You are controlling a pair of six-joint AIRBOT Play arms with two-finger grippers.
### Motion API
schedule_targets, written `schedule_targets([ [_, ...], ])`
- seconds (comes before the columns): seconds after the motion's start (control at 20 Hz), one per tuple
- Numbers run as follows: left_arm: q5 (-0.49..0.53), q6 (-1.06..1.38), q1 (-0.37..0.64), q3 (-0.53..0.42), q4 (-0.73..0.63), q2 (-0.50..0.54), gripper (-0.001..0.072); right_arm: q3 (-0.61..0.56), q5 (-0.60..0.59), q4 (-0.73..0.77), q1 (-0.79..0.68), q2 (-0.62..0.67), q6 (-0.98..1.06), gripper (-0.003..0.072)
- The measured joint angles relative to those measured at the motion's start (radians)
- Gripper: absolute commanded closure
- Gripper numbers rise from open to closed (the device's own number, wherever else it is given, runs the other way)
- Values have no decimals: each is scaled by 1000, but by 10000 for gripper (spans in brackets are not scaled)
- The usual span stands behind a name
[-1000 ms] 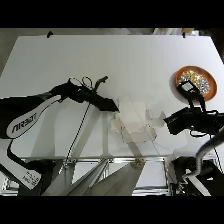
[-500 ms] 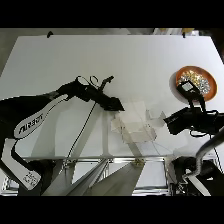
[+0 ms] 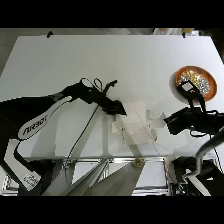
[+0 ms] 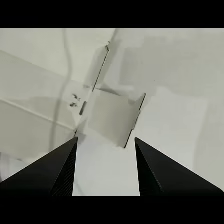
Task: Fold the box and place the chain.
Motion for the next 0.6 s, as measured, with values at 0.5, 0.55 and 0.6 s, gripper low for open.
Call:
schedule_targets([
  [0.5,-3,209,-40,0,-108,-15,705,0,3,0,0,0,0,292],
  [0.55,-19,249,-37,0,-106,-9,706,0,3,0,0,0,0,292],
  [0.6,-34,297,-35,0,-99,2,707,0,3,0,0,0,0,292],
])
